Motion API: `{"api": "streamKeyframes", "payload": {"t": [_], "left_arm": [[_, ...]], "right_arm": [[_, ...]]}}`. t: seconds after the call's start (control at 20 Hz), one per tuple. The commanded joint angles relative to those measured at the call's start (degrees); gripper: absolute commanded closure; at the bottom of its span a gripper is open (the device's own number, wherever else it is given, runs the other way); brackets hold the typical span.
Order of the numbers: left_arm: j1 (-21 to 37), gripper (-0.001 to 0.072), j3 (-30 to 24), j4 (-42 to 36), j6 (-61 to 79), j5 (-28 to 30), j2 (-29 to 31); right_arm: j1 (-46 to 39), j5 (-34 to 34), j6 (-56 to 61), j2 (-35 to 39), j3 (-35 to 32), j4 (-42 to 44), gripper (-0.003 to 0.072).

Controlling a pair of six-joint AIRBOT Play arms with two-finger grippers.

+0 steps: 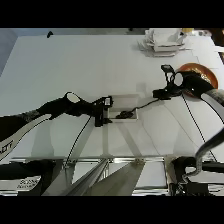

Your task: Fold the box and place the chain.

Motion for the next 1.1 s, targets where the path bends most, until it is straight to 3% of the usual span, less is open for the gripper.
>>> {"api": "streamKeyframes", "payload": {"t": [0.0,0.15,0.4,0.6,0.75,1.05], "left_arm": [[0.1,0.0555,0.0,0.0,0.0,0.3,0.0],[0.1,0.0555,0.0,0.0,0.0,0.3,0.0],[0.1,0.0555,0.0,0.0,0.0,0.3,0.0],[0.1,0.0555,0.0,0.0,0.0,0.3,0.0],[0.1,0.0555,0.0,0.0,0.0,0.3,0.0],[0.1,0.0555,0.0,0.0,0.0,0.3,0.0]], "right_arm": [[0.0,5.0,-5.0,4.7,0.0,0.5,0.0672],[0.0,8.6,-5.7,12.3,0.0,4.8,0.0672],[0.3,14.9,-13.3,25.9,0.0,22.9,0.0672],[6.6,17.7,-13.3,31.7,0.0,24.5,0.0672],[15.5,14.8,-11.8,32.0,0.0,24.5,0.0672],[29.8,0.1,-2.8,31.5,0.0,16.9,0.0671]]}}
